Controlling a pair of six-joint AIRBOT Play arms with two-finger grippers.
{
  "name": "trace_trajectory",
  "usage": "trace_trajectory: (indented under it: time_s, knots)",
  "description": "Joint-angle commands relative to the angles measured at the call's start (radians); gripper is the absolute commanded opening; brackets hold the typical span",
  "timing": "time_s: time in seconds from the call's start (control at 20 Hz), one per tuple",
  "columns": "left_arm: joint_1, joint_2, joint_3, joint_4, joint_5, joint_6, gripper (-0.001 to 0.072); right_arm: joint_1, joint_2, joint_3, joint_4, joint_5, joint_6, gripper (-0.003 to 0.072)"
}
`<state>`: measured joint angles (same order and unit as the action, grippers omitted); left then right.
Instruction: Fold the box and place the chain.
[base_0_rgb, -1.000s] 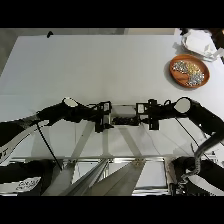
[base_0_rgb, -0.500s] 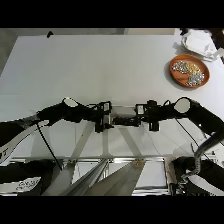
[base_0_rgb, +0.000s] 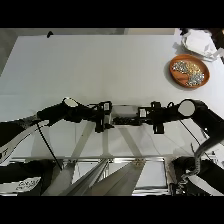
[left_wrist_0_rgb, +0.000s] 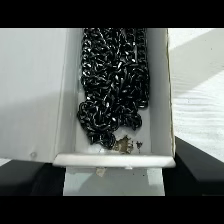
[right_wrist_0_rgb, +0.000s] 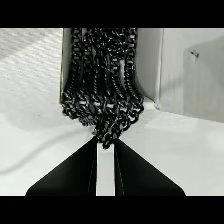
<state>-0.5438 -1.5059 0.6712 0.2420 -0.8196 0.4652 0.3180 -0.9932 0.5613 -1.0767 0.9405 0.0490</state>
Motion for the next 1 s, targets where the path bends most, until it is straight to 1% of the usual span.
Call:
trace_trajectory:
  time_s: [0.0,0.1,0.25,0.35,0.45,0.6,0.75,0.95]
  knots:
    - [0.000,0.000,0.000,0.001,0.000,0.002,0.0325,0.000,0.086,0.000,0.105,0.085,0.006,0.0019]
    - [0.000,0.000,0.000,0.001,0.000,0.002,0.0325,0.000,0.129,0.000,0.225,0.098,0.006,0.0019]
    - [0.000,0.000,0.000,0.001,0.000,0.002,0.0325,0.000,0.152,0.000,0.464,0.079,-0.005,0.0019]
    - [0.000,0.000,0.000,0.001,0.000,0.002,0.0325,0.000,0.151,0.000,0.543,0.053,-0.005,0.0019]
    - [0.000,0.000,0.000,0.001,0.000,0.002,0.0325,0.009,0.151,0.000,0.554,0.022,-0.005,0.0019]
    - [0.000,0.000,0.000,0.001,0.000,0.002,0.0325,0.063,0.129,0.000,0.555,-0.036,0.000,0.0020]
    - [0.000,0.000,0.000,0.001,0.000,0.002,0.0325,0.116,0.076,0.000,0.554,-0.130,0.005,0.0021]
    - [0.000,0.000,0.000,0.001,0.000,0.002,0.0325,0.124,0.016,0.000,0.552,-0.144,0.007,0.0024]
